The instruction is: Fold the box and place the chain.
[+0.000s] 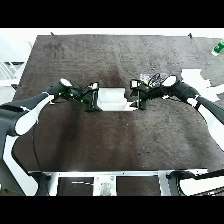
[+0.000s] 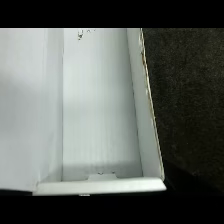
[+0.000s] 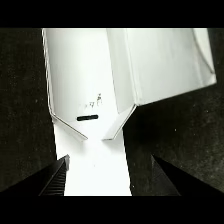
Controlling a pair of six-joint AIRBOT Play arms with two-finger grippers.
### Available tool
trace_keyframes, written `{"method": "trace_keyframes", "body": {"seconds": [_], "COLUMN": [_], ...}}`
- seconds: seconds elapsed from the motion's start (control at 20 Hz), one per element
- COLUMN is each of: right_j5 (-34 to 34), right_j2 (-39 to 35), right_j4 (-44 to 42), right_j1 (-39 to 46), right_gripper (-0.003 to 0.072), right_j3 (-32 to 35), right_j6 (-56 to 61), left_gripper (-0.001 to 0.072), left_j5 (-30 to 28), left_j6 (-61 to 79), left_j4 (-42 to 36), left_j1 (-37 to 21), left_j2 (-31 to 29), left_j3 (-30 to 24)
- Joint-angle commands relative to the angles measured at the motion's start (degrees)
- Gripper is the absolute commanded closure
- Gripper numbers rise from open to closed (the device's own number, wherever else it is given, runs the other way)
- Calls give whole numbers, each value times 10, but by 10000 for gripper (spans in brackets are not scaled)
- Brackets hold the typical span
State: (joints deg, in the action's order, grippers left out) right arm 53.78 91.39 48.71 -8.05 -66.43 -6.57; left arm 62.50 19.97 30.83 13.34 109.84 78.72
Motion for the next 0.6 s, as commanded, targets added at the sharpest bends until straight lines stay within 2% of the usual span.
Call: {"method": "trace_keyframes", "body": {"seconds": [0.0,0.2,0.25,0.55], "right_j5": [-4,-7,-12,-24], "right_j2": [16,27,28,28], "right_j4": [-37,-37,-37,-42], "right_j1": [-1,-14,-18,-38], "right_gripper": [113,115,135,367], "right_j3": [0,0,0,0], "right_j6": [-28,-27,-27,-25], "left_gripper": [93,93,93,93], "left_j5": [-1,-1,-1,-1], "left_j6": [0,0,0,0], "left_j4": [0,0,0,0], "left_j1": [0,0,0,0], "left_j2": [0,0,0,0], "left_j3": [0,0,0,0]}}
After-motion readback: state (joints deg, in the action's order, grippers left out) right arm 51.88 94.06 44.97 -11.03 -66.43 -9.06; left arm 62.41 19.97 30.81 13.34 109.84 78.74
